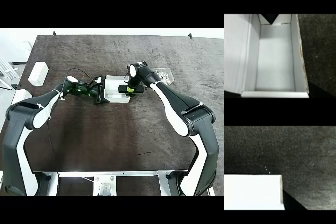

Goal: Fold the box and place the chain.

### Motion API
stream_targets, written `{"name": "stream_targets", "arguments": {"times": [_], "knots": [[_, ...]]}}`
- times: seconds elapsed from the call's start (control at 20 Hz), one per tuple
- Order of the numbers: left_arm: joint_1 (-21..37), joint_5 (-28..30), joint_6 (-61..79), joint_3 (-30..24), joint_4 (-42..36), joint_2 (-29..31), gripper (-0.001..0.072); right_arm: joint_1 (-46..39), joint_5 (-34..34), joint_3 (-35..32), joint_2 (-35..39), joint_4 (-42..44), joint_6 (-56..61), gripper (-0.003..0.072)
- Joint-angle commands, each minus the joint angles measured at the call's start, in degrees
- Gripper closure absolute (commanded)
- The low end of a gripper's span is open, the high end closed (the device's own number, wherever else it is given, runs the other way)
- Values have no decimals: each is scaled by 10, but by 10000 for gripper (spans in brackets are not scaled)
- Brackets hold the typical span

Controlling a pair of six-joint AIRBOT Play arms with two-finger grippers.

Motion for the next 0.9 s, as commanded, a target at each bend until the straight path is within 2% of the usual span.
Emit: {"name": "stream_targets", "arguments": {"times": [0.0,0.15,0.2,0.25,0.5,0.6,0.65,0.85], "knots": [[1,-2,2,1,1,1,420,7,-3,0,-2,-23,-2,681],[1,-2,2,1,1,0,419,7,-4,0,-1,-26,-2,677],[0,-2,2,1,1,1,420,6,-4,0,1,-26,-2,574],[1,-2,2,1,1,0,420,6,-4,0,2,-26,-2,428],[0,-2,2,1,1,0,420,6,-4,16,5,-20,-2,400],[1,-2,2,1,1,0,420,6,-4,15,6,-9,-3,298],[0,-2,2,1,1,1,419,6,-4,15,6,-3,-6,285],[1,-2,2,1,1,0,420,6,-4,16,7,27,-18,283]]}}
